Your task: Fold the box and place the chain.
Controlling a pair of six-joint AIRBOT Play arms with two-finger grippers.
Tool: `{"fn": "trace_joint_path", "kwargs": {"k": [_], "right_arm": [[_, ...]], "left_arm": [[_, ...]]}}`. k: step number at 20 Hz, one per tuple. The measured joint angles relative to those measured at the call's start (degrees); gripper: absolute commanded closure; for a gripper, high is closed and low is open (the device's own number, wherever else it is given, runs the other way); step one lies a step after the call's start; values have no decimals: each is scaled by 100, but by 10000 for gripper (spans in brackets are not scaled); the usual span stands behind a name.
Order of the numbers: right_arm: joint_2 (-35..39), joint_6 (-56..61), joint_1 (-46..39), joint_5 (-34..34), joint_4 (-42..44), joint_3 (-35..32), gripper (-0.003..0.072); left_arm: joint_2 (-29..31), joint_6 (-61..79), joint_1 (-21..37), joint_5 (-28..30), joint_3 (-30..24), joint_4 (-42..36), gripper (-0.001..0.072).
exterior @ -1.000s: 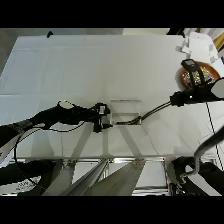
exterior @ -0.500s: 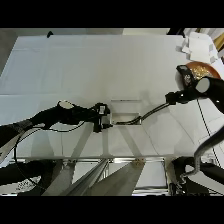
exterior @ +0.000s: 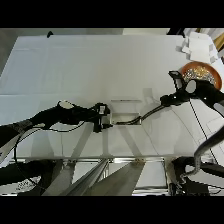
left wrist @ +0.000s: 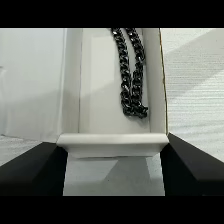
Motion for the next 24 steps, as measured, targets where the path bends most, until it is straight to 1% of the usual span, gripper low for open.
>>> {"fn": "trace_joint_path", "kwargs": {"k": [1, 2, 3, 4, 8, 11, 14, 18, 21, 24], "right_arm": [[-15, 2, 0, -4, -9, 0, 423], [-31, 2, 0, -9, -17, 0, 473], [-42, 0, 0, -13, -31, 0, 591], [-55, 2, -2, -20, -68, 0, 671], [-35, 7, 0, -50, -13, -9, 672], [192, -2, 11, -37, 101, -11, 672], [634, 0, 11, 87, 70, -9, 672], [1377, -13, 68, 461, 129, -11, 672], [1974, -31, 361, 841, 168, -11, 672], [2511, -42, 881, 1257, 219, -11, 672]], "left_arm": [[2, 0, 0, 0, 0, 0, 639], [2, 0, 0, 0, 0, 0, 639], [0, 0, 0, 0, 0, 0, 639], [2, 0, 0, 0, 0, 2, 639], [2, 0, 0, 0, 0, 2, 639], [2, 2, 0, 0, 0, 2, 639], [2, 0, 0, -2, 0, 0, 639], [0, 2, 0, 0, 0, 2, 639], [2, 0, -4, 0, 0, 2, 639], [0, 0, -7, 0, 0, 0, 639]]}}
